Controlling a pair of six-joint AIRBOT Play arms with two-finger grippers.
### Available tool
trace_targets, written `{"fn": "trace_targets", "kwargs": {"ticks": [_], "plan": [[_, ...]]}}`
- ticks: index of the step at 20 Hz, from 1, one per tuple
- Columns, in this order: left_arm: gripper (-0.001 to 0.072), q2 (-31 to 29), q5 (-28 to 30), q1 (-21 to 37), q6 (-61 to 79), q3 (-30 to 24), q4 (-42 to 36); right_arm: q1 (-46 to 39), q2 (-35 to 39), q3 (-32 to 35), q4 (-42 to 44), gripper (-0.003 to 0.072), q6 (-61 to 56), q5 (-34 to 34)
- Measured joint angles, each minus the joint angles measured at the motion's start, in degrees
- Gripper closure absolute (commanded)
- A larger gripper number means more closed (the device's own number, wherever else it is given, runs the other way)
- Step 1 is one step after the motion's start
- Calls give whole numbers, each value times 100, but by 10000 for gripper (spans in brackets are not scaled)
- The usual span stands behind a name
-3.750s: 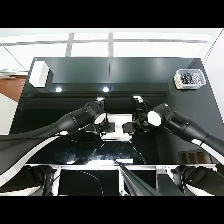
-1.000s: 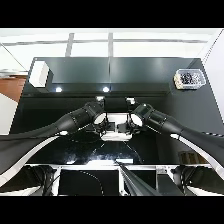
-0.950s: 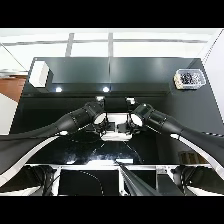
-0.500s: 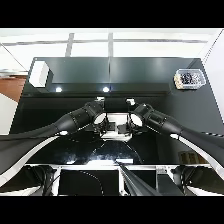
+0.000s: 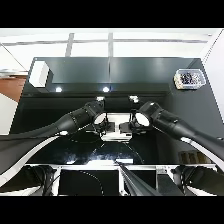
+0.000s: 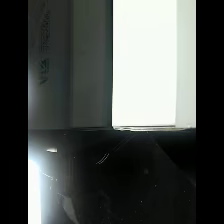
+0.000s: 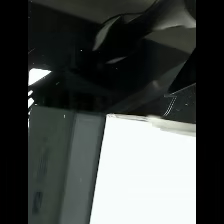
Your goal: Fold the box and place the chain.
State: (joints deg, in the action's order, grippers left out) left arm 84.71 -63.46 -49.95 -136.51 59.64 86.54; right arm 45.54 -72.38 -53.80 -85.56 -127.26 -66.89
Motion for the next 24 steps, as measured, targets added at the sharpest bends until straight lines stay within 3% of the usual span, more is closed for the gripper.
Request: {"fn": "trace_targets", "kwargs": {"ticks": [5, 10, 11, 12, 13, 18, 23, 24], "plan": [[675, 0, 0, 0, -13, 0, -2, -378, 920, -72, -280, 309, 258, -448], [675, 0, -2, 0, -13, 0, -4, -1488, 1519, -81, -1679, 305, 647, -914], [674, 0, 0, 0, -13, 0, -4, -1843, 1558, -66, -1921, 73, 719, -798], [675, 0, -2, 0, -11, 0, -4, -2223, 1576, -50, -2103, -10, 778, -610], [675, 0, -2, 0, -11, 0, -4, -2658, 1558, -42, -2253, -14, 868, -358], [675, 0, 35, 0, -7, 0, -4, -4496, 850, -264, -2140, -12, 1346, 1193], [674, 0, 107, 0, 2, 0, -4, -5434, -850, -1690, -1864, -4, 1637, 1832], [675, 0, 120, 0, 0, 0, -2, -5532, -1200, -2031, -1764, 67, 1683, 1871]]}}
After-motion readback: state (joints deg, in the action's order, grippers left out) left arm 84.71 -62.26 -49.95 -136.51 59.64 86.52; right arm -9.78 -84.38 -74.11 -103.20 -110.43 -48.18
